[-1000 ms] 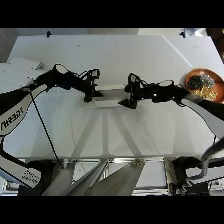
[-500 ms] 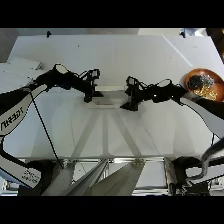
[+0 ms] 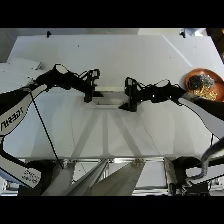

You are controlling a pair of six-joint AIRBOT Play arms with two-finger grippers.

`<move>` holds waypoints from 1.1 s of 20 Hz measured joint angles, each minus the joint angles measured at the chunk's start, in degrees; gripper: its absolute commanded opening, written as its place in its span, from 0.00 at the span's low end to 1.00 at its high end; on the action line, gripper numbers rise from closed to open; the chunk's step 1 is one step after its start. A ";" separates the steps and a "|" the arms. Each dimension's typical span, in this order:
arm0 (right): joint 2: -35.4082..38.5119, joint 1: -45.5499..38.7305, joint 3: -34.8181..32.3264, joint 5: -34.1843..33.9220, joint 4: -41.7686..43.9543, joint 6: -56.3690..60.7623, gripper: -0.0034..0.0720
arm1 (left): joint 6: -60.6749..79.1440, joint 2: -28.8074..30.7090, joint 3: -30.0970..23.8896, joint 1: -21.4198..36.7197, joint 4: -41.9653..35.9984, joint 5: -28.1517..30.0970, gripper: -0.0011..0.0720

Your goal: Fold the box and place the chain.

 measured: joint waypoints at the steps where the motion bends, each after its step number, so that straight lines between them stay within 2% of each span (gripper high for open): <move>1: -0.04 0.00 0.02 0.02 -0.02 -0.02 0.96 | 0.00 0.00 0.00 0.00 -0.02 0.00 0.04; 10: -2.89 0.00 3.72 4.13 -4.42 2.51 0.96 | -0.02 0.00 0.00 0.00 -0.04 0.02 0.04; 20: -3.32 0.00 4.28 4.98 -5.33 2.97 0.96 | -0.02 -0.02 -0.04 0.00 -0.04 0.04 0.04; 21: -3.32 0.00 4.28 5.01 -5.35 2.95 0.93 | -0.02 0.00 -0.04 0.00 -0.04 0.04 0.04; 22: -3.32 0.00 4.28 5.01 -5.35 2.95 0.85 | -0.02 -0.02 -0.04 0.00 -0.04 0.04 0.04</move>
